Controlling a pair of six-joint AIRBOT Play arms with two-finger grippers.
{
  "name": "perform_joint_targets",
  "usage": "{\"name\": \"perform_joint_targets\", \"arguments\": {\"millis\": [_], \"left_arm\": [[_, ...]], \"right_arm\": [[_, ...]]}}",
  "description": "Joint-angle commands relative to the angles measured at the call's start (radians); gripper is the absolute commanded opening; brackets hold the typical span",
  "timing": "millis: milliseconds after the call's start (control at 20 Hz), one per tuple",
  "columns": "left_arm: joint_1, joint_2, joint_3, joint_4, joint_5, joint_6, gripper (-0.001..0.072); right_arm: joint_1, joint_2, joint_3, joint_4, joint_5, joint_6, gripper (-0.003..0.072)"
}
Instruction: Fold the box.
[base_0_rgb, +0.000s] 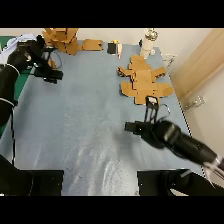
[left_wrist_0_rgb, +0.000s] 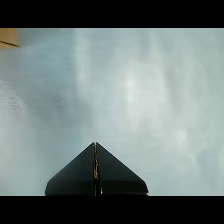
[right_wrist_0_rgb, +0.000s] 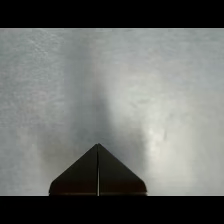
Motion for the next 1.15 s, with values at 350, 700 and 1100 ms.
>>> {"name": "perform_joint_targets", "arguments": {"millis": [350,700,1100], "left_arm": [[-0.415,0.480,-0.666,-0.027,0.243,-0.053,0.0009],[-0.433,0.487,-0.664,-0.036,0.134,-0.060,0.0014],[-0.433,0.487,-0.664,-0.037,0.134,-0.060,0.0014]], "right_arm": [[-0.225,-0.462,0.404,0.561,0.040,-0.617,0.0004],[-0.225,-0.478,0.410,0.581,0.005,-0.622,0.0005],[-0.225,-0.478,0.410,0.581,0.002,-0.622,0.0005]]}}
